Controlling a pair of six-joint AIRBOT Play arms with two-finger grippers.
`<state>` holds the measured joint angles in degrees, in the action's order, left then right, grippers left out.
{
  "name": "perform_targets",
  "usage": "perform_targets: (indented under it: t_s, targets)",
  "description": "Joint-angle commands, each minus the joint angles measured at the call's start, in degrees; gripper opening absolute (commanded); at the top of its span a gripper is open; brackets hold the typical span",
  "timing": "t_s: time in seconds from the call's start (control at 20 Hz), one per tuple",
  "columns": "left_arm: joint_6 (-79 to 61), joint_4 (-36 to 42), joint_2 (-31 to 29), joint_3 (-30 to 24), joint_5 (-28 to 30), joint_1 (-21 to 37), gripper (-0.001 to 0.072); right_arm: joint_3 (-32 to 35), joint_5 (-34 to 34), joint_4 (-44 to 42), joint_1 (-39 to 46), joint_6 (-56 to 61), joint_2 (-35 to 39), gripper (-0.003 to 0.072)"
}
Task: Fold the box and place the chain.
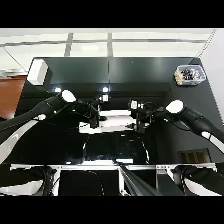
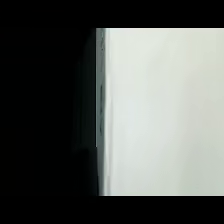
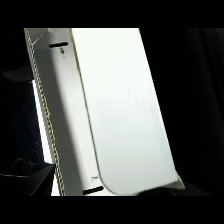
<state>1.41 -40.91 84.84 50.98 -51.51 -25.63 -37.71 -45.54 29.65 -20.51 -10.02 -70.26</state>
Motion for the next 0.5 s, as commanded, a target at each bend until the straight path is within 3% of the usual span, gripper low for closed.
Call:
perform_targets:
  t_s: [0.0, 0.45]
  targets:
    - [0.0, 0.0, 0.0, 0.0, 0.0, 0.0, 0.0026, 0.0, -1.9, -1.7, 0.1, -6.3, -2.5, 0.0674]
    - [0.1, 0.0, 0.0, 0.0, -0.1, 0.0, 0.0026, 0.0, -1.2, 1.5, 0.1, -8.5, -6.4, 0.0673]
